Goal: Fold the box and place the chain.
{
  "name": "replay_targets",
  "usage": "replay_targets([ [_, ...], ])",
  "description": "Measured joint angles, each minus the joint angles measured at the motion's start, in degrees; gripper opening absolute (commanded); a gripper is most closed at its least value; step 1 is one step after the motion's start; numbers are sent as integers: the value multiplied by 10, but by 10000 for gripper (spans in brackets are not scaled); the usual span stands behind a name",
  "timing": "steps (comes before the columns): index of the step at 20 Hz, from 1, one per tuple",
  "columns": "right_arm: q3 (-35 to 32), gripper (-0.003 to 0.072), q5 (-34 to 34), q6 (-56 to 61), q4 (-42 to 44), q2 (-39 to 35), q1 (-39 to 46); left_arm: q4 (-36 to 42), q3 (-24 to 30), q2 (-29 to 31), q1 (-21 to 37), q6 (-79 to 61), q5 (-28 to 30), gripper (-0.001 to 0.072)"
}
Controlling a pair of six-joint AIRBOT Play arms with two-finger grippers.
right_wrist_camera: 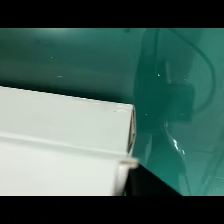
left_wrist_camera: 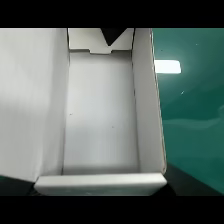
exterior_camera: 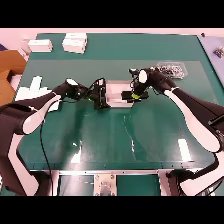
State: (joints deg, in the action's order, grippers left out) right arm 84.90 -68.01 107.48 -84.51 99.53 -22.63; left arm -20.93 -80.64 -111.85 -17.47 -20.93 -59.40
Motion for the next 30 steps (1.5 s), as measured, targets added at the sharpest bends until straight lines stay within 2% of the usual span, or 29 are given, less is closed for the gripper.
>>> replay_targets([
  [1, 5, 147, 0, 1, -1, 3, 0, 0, 0, 0, 0, 0, 1, 525],
  [2, 7, 24, 0, 2, -2, 5, -2, 0, 0, 0, 0, 0, 2, 525],
  [8, 15, 16, 2, 4, -5, 16, -8, -1, 0, 0, 0, 1, 1, 525],
  [9, 15, 123, 2, 4, -4, 16, -8, -1, 0, 0, 0, 1, 1, 525],
  [10, 15, 333, 3, 3, -2, 17, -8, 0, 0, 0, 0, 0, 0, 525],
  [11, 16, 423, 6, 3, 4, 17, -9, 2, 0, 0, -1, 0, 0, 525],
  [13, 16, 445, 7, 3, 6, 18, -9, 4, 0, 0, -1, -1, -3, 525],
  [15, 19, 524, 7, 3, 4, 18, -9, 5, 0, 0, -1, -1, -3, 525],
  [19, 44, 532, -9, -10, -10, 15, -7, 7, 0, 0, -1, 0, -4, 525],
  [25, 78, 532, -71, -21, -55, 10, 9, 3, 0, 0, -1, 0, -3, 525],
  [30, 84, 532, -87, -42, -63, -27, 16, 2, 0, 0, 0, 0, -2, 525],
])
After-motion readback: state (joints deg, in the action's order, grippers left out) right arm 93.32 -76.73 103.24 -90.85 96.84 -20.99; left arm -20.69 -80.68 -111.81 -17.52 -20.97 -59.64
